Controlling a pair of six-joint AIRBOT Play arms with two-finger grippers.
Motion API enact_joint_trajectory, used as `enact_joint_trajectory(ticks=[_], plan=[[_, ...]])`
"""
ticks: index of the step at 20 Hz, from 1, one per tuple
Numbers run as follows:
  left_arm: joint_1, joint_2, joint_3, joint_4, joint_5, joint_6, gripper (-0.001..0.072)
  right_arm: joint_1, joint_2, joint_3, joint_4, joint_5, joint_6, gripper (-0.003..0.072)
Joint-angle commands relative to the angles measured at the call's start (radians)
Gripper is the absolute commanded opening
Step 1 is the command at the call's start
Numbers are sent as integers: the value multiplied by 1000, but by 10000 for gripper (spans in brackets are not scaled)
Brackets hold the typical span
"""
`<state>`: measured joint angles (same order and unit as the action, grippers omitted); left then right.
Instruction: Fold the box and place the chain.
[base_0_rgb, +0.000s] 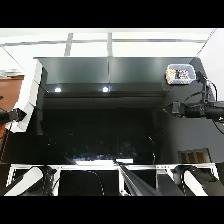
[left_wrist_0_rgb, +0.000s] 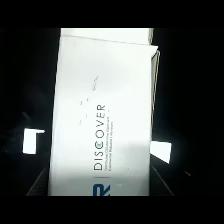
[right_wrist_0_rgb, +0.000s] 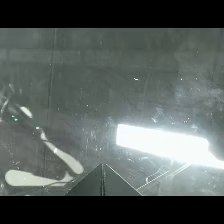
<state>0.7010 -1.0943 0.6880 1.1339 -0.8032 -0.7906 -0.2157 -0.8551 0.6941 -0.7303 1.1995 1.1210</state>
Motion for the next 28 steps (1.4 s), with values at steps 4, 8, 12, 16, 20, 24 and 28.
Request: enact_joint_trajectory(ticks=[4, 8, 12, 16, 20, 24, 28], plan=[[-30, -47, 6, -69, 148, 37, 713, 0, -1, -1, 1, 8, 27, 13], [-77, -8, 157, -86, 142, 34, 713, 56, -1, 0, 9, -55, 27, 13], [-182, 46, 359, -285, 84, -59, 661, 249, -3, 0, 42, -360, 26, 13], [-325, 96, 377, -430, -124, -78, 28, 423, -4, 0, -132, -631, 23, 13], [-545, 228, 101, -362, 57, -73, 27, 411, -32, -37, -451, -653, 114, 13], [-615, 269, -116, -161, 218, -78, 29, 332, -77, -76, -455, -684, 132, 14], [-594, 338, -113, -180, 185, -126, 28, 322, -77, -76, -456, -688, 132, 14]])
